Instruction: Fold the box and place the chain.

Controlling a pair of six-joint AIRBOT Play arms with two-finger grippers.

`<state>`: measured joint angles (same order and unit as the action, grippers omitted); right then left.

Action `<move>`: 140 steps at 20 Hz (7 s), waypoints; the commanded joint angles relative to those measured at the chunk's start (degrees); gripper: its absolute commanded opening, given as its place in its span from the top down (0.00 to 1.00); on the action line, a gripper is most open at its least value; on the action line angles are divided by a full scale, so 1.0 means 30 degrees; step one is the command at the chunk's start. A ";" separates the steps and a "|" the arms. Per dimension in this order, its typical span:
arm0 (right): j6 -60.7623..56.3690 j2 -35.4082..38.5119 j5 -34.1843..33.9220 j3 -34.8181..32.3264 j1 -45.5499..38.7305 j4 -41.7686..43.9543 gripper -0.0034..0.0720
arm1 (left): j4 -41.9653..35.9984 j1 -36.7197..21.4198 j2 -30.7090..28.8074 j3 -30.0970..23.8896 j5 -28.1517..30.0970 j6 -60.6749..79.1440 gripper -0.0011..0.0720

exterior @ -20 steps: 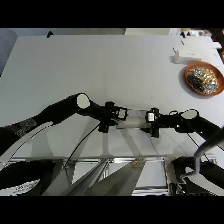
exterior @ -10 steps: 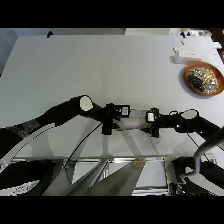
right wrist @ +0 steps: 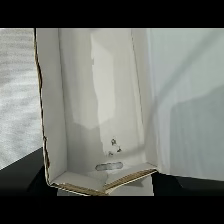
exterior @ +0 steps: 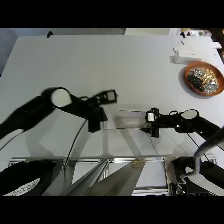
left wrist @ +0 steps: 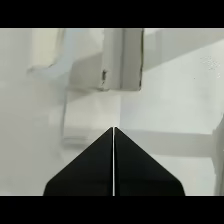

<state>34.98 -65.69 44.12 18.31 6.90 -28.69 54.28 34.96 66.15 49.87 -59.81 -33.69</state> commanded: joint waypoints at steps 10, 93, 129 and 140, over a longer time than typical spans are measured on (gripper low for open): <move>0.0000 0.0007 0.0015 -0.0007 0.0007 0.0007 0.35 | -0.2011 -0.3810 0.1887 -0.3847 0.1428 -1.5482 0.98; 0.0000 0.0007 0.0007 -0.0007 0.0007 0.0007 0.35 | 0.6601 0.5566 0.7184 0.5836 -0.0925 -3.0031 0.58; 0.0000 0.0007 0.0007 -0.0007 0.0000 0.0007 0.35 | 0.9092 0.6717 1.1264 0.9726 -0.3912 -3.2858 0.77; 0.0000 0.0007 0.0007 -0.0007 0.0007 0.0007 0.35 | 0.9165 0.6710 1.1621 0.9719 -0.3657 -3.2851 0.78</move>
<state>34.96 -65.69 44.10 18.31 6.90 -28.69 81.73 55.13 100.75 78.98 -70.83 -132.22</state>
